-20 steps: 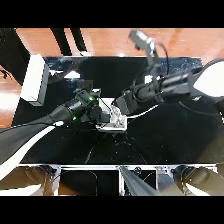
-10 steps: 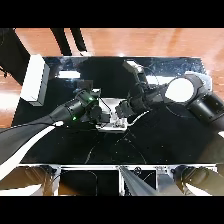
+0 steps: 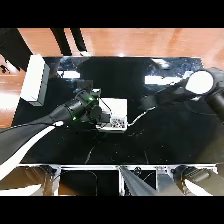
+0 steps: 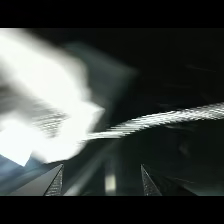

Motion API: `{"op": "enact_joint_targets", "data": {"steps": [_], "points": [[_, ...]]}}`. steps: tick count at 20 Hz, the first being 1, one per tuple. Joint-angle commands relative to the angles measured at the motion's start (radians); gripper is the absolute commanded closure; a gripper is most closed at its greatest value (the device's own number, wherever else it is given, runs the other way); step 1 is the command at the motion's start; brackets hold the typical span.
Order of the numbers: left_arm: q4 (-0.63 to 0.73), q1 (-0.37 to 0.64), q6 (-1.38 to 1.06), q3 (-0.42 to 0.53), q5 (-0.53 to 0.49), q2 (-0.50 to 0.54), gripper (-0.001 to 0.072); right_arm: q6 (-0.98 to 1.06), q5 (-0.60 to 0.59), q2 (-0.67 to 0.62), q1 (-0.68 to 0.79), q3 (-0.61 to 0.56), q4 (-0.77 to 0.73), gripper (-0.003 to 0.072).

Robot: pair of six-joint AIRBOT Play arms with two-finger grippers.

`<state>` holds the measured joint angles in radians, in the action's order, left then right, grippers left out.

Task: Fold the box and place the chain.

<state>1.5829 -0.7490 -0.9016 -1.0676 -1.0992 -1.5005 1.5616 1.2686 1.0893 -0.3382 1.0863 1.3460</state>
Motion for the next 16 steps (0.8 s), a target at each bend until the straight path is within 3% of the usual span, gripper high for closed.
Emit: {"op": "enact_joint_targets", "data": {"steps": [1, 3, 7, 12, 16], "points": [[0.001, 0.0, 0.0, 0.0, 0.0, 0.0, 0.0686, 0.092, -0.124, -0.018, 0.28, -0.116, 0.159, 0.0141], [0.003, 0.0, 0.0, 0.0, 0.002, 0.0, 0.0686, 0.147, -0.312, 0.005, 0.437, -0.185, 0.15, 0.0141], [0.003, 0.0, 0.002, 0.0, 0.003, 0.0, 0.0686, 0.154, -0.501, 0.168, 0.545, -0.16, 0.147, 0.0141], [0.002, 0.0, 0.01, 0.0, 0.004, 0.0, 0.0686, 0.164, -0.527, 0.411, 0.549, 0.023, 0.147, 0.0141], [0.0, 0.0, 0.016, 0.0, 0.006, 0.0, 0.0686, 0.166, -0.527, 0.507, 0.544, 0.088, 0.089, 0.0141]]}}
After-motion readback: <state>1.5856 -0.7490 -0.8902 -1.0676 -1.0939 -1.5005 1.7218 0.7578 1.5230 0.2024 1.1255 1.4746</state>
